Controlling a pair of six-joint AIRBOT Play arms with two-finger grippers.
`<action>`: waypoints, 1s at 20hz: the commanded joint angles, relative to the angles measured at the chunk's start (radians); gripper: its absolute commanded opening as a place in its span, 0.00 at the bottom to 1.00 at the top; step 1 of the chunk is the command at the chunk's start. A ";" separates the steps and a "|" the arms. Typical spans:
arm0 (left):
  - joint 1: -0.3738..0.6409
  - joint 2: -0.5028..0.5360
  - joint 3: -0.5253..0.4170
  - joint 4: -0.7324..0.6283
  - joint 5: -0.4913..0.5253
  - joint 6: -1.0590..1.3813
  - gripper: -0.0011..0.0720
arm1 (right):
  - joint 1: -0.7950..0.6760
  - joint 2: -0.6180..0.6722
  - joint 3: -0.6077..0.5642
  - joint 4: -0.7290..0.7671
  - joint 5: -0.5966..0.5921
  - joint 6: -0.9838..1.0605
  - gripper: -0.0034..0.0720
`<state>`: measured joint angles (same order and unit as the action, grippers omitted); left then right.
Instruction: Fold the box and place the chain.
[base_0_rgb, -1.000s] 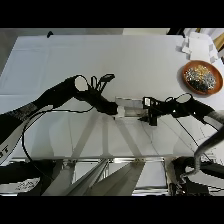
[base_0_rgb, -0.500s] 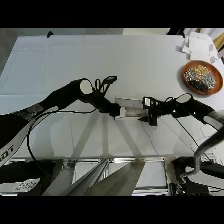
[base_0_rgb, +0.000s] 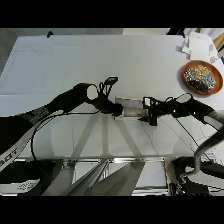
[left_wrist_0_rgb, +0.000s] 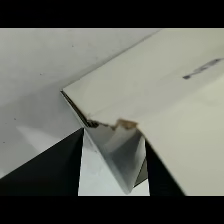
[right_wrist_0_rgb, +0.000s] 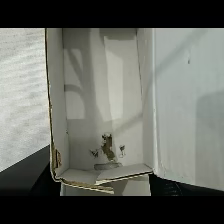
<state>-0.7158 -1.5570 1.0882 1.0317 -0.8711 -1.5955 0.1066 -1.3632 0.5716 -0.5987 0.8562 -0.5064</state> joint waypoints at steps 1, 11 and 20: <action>-0.022 0.000 0.005 0.117 0.008 -0.142 0.59 | 0.000 0.000 0.000 0.000 0.000 0.000 0.58; -0.040 -0.056 0.151 0.173 -0.143 -0.247 0.59 | 0.000 0.000 0.000 0.000 0.000 0.000 0.58; -0.055 -0.121 0.235 0.237 -0.287 -0.398 0.58 | 0.000 0.000 0.000 0.000 0.000 0.000 0.58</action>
<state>-0.7681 -1.6573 1.3033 1.2575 -1.1065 -1.9289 0.1066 -1.3632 0.5716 -0.5987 0.8562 -0.5064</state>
